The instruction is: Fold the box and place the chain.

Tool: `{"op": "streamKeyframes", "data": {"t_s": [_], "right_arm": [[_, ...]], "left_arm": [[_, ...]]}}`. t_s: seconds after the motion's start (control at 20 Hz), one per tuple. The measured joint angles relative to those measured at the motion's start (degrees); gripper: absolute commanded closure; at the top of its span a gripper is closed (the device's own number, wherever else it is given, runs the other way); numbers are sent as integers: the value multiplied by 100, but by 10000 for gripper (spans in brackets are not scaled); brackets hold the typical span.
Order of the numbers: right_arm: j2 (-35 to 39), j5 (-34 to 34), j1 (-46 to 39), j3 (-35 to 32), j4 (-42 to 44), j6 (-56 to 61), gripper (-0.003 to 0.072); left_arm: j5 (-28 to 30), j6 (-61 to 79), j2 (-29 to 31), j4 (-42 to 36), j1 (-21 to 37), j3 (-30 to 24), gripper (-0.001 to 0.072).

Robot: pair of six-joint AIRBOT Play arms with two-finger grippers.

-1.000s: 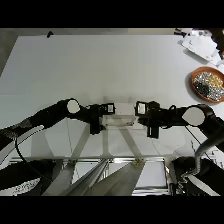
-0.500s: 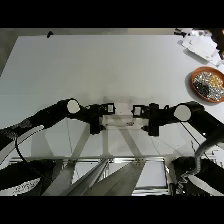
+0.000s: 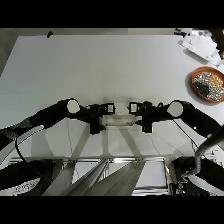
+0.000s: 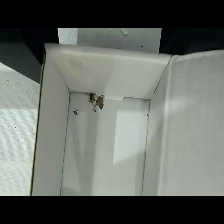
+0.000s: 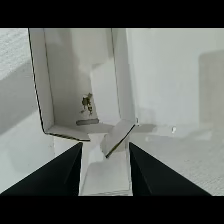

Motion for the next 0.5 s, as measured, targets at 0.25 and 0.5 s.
{"op": "streamKeyframes", "data": {"t_s": [0.25,0.5], "right_arm": [[-24,-42,0,-66,59,-221,394],[-24,-55,0,-96,199,-330,395]], "left_arm": [[0,0,0,0,0,0,298],[0,0,0,0,0,0,298]]}}
